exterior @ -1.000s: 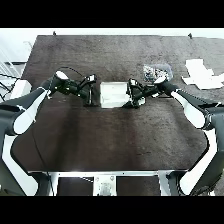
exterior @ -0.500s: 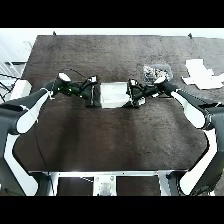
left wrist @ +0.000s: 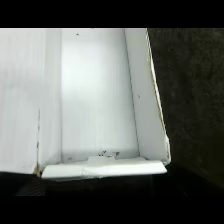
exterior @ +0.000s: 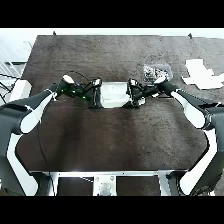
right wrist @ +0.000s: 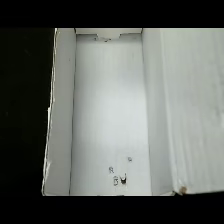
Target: Fold the box and place the chain.
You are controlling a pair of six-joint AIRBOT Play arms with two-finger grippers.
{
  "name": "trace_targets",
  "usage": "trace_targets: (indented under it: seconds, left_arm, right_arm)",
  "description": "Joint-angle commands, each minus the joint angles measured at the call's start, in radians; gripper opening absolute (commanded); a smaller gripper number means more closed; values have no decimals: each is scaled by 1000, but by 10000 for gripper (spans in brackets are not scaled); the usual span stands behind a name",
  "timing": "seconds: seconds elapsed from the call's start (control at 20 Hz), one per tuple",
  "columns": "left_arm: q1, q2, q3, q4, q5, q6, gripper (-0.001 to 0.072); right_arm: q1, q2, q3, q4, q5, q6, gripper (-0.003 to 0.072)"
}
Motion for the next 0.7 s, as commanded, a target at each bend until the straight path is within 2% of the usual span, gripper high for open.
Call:
trace_targets:
  seconds: [0.0,0.65]
  left_arm:
    - [-1,-3,0,-41,18,25,720]
    - [-2,-21,0,-101,23,95,720]
  right_arm:
    - [0,-1,0,0,1,0,585]
    - [0,-1,0,0,1,0,584]
